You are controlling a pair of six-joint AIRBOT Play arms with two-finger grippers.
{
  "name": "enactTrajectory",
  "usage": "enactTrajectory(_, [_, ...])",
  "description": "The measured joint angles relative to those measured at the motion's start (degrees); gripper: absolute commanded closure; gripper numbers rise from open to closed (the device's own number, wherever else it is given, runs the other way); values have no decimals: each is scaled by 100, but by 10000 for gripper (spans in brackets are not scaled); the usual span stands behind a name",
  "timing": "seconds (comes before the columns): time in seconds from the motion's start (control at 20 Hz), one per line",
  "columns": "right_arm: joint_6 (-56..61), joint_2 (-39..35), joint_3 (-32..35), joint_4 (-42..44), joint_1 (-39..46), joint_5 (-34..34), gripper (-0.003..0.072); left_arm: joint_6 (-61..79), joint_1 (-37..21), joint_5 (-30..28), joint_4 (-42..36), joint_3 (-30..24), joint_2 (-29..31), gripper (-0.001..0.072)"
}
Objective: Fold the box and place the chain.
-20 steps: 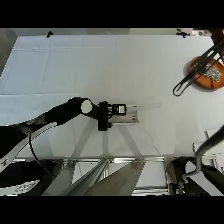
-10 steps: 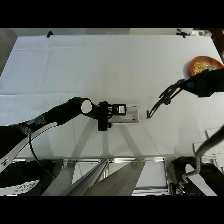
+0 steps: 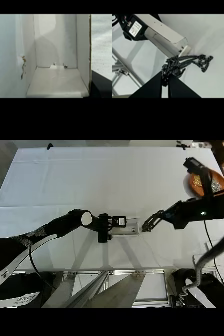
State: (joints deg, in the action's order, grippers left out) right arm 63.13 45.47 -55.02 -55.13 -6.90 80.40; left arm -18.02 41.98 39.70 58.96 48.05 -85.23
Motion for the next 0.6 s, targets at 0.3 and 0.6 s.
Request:
enactTrajectory(0.3, [-122, -197, 1362, 44, -581, -1469, 669, 0, 0, 0, 0, 0, 0, 434])
enactTrajectory(0.6, [-164, -199, 2048, 295, -1357, -2990, 669, 0, 0, 0, 0, 0, 0, 434])
